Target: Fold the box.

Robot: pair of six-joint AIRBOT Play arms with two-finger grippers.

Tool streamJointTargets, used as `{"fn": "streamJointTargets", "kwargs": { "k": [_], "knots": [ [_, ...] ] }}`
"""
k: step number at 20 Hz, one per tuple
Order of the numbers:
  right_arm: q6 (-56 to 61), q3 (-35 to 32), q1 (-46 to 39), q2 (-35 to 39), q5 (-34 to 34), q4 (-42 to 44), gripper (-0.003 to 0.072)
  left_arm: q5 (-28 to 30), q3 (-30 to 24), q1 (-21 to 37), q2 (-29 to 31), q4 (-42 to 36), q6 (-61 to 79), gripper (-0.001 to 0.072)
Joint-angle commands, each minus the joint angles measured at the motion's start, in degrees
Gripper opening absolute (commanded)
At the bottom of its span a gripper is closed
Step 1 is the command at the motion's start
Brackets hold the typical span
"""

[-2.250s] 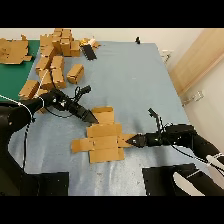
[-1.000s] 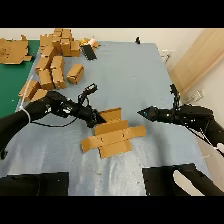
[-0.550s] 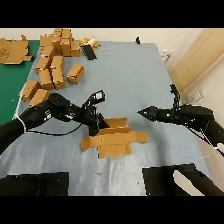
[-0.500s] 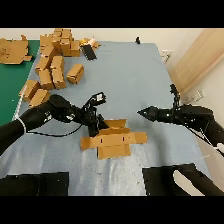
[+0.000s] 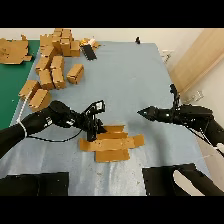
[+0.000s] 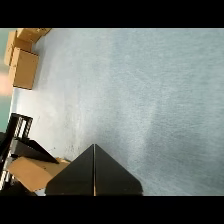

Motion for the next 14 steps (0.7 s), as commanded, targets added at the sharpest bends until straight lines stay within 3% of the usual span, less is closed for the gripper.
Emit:
{"fn": "streamJointTargets", "kwargs": {
  "k": [1,14],
  "knots": [
    [0.07,0.02,0.07,-0.04,0.7,0.04,0.0009,0.68,-1.44,-0.02,0.02,-1.22,2.54,0.0009],
    [0.07,-0.02,0.09,-0.04,-1.36,-1.22,0.0002,-0.59,-1.44,-0.02,0.02,0.66,1.36,0.001]
  ]
}}
